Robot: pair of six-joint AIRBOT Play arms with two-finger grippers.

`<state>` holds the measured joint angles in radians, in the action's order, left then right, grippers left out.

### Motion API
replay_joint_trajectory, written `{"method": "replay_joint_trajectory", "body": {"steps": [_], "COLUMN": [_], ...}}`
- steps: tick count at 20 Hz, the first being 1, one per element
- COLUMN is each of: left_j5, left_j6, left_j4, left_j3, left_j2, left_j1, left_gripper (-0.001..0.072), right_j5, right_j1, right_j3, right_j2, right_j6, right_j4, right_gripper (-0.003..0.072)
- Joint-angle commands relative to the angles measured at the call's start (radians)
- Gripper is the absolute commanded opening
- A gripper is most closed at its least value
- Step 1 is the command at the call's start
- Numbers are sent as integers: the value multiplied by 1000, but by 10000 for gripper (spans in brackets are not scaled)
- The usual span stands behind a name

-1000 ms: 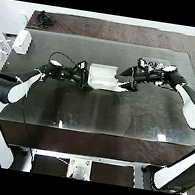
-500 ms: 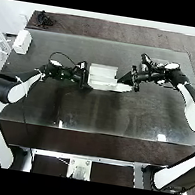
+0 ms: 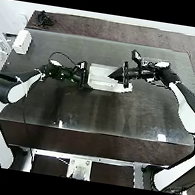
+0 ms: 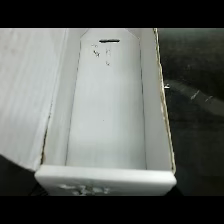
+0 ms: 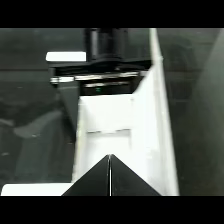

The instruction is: Fold the box and place the chain.

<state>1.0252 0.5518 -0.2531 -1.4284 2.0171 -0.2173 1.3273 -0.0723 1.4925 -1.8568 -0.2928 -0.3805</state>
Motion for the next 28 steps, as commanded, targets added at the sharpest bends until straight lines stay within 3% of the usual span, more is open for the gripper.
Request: {"method": "replay_joint_trajectory", "body": {"steps": [1, 10, 17, 28], "left_j5": [12, 12, 12, 11], "left_j6": [-1, -1, -1, -1], "left_j4": [0, 0, 0, 0], "left_j3": [0, 0, 0, 0], "left_j2": [0, 0, 0, 0], "left_j1": [0, -1, 0, -1], "left_gripper": [281, 281, 281, 281], "right_j5": [-167, -265, -262, -262], "right_j1": [-19, -17, -25, -19], "right_j3": [1, 26, 25, 70], "right_j2": [1, -2, -69, -24], "right_j6": [1, 5, 76, 95], "right_j4": [8, 3, -129, -128], "right_gripper": [6, 3, 3, 0]}}
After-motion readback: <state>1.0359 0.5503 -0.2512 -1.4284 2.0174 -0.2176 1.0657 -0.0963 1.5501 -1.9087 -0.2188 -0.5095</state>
